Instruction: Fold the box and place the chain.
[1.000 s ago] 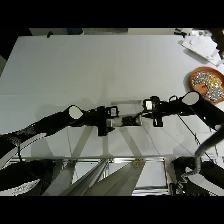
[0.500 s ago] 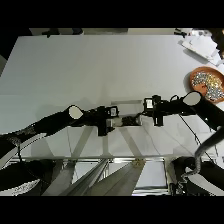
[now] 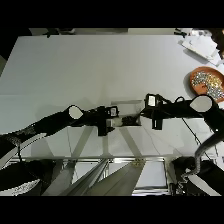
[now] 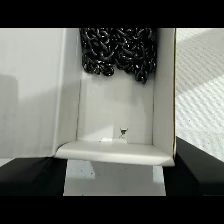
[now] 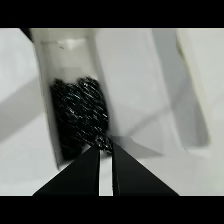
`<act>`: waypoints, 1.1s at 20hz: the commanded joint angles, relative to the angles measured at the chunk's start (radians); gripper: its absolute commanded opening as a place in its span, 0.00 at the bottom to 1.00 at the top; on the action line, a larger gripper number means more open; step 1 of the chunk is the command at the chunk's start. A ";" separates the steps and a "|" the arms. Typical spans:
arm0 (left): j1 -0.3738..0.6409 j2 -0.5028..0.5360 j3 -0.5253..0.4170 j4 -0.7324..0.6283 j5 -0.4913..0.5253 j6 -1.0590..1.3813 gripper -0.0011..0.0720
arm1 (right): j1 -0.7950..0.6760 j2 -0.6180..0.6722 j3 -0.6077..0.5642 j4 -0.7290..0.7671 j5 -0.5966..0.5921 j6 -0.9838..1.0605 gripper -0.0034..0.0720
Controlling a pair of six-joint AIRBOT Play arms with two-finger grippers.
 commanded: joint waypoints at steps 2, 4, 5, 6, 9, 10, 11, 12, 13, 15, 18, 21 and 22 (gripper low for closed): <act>0.000 0.000 0.000 0.000 0.000 0.000 0.50 | 0.093 -0.032 0.001 0.008 -0.075 0.130 0.06; 0.000 0.000 0.000 0.000 0.000 0.000 0.50 | 0.104 -0.076 0.001 0.008 -0.079 0.159 0.06; 0.000 0.000 0.000 0.000 0.000 0.000 0.50 | 0.114 -0.099 0.001 0.009 -0.078 0.174 0.06; 0.000 0.000 0.000 0.000 0.000 0.000 0.50 | 0.126 -0.119 0.001 0.011 -0.078 0.180 0.06; 0.000 0.000 0.000 0.000 0.000 0.000 0.50 | 0.141 -0.140 0.003 0.062 -0.076 0.182 0.32; 0.000 0.000 0.000 0.000 0.000 0.000 0.50 | 0.131 -0.134 0.011 0.066 -0.071 0.204 0.42; 0.000 0.000 0.000 0.000 0.000 0.000 0.50 | 0.111 -0.129 0.028 0.058 -0.048 0.233 0.45; 0.000 0.000 0.000 0.000 0.000 0.000 0.50 | 0.080 -0.122 0.048 0.051 -0.008 0.249 0.44; 0.000 0.000 0.000 0.000 0.000 0.000 0.50 | 0.041 -0.117 0.068 0.050 0.042 0.261 0.44; 0.000 0.000 0.000 0.000 0.000 0.000 0.50 | -0.055 -0.113 0.108 0.047 0.164 0.309 0.44; 0.000 0.000 0.000 0.000 0.000 0.000 0.50 | -0.196 -0.114 0.157 0.027 0.309 0.396 0.09; 0.000 0.000 0.000 0.000 0.000 0.000 0.50 | -0.310 -0.132 0.234 0.060 0.299 0.579 0.06; 0.000 0.000 0.000 0.000 0.000 0.000 0.50 | -0.332 -0.152 0.266 0.085 0.283 0.625 0.06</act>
